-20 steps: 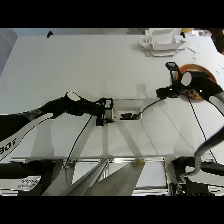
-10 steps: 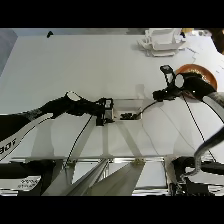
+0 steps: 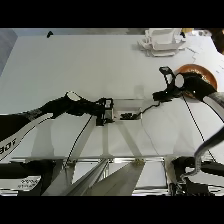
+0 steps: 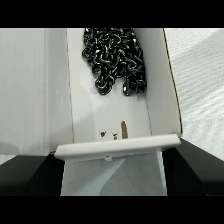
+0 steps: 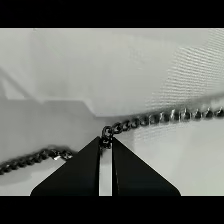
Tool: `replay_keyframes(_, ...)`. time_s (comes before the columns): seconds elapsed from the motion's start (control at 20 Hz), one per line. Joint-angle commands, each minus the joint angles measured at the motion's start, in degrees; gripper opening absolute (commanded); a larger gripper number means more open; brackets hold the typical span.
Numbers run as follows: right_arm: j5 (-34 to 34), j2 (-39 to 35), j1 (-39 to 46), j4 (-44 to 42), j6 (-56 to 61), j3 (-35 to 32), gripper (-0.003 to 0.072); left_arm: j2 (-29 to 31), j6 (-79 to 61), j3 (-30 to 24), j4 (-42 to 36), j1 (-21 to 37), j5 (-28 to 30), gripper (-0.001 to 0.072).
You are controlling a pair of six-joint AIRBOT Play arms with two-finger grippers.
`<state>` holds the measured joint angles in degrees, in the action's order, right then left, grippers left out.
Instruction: Fold the box and place the chain.
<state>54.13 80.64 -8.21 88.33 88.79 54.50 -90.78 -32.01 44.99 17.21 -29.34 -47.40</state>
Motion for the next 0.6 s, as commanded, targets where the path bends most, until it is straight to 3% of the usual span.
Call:
replay_keyframes(0.0,1.1,-6.6,0.0,-0.2,-1.4,0.0,0.0023,0.0,0.0,0.0,0.0,0.0,0.0,0.0012)
replay_keyframes(0.3,5.9,-21.9,-1.2,-15.0,-8.1,0.0,0.0023,0.0,0.0,0.0,0.0,0.0,0.0,0.0012)
replay_keyframes(0.55,7.0,-27.9,-11.3,-18.4,-9.4,0.0,0.0023,0.0,0.0,0.0,0.0,0.0,0.0,0.0012)
